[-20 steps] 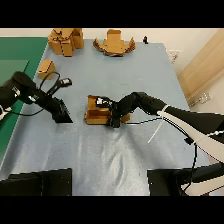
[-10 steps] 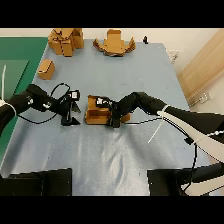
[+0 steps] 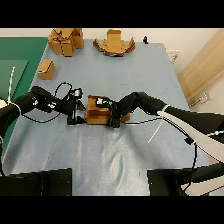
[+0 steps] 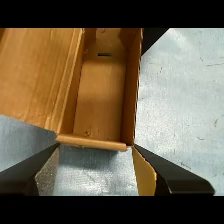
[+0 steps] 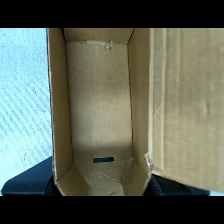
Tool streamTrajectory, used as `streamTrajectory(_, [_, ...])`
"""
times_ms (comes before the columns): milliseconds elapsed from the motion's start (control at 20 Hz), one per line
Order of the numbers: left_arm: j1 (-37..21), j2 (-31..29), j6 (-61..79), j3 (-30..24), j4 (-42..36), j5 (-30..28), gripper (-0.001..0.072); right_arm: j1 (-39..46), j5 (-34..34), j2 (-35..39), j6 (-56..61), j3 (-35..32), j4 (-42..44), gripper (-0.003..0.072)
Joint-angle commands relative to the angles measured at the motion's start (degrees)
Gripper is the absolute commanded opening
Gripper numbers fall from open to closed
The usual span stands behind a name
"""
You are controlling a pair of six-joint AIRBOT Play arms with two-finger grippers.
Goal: Fold the box.
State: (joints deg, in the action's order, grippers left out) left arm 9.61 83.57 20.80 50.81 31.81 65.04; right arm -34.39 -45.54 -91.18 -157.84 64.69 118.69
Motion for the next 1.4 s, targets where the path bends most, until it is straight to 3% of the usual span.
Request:
streamTrajectory(0, [1.0,0.3,0.2,0.0,-0.5,-0.1,0.0704,0.0,0.0,0.0,0.0,0.0,0.0,0.0481])
streamTrajectory(650, [3.1,2.2,1.7,0.0,1.8,-3.8,0.07,0.0,0.0,0.0,0.0,0.0,0.0,0.048])
streamTrajectory(700, [3.3,2.2,2.1,0.0,2.0,-3.8,0.0635,0.0,0.0,0.0,0.0,0.0,0.0,0.048])
streamTrajectory(1350, [6.4,2.2,2.2,0.0,3.5,-5.8,0.0633,0.0,0.0,0.0,0.0,0.0,0.0,0.048])
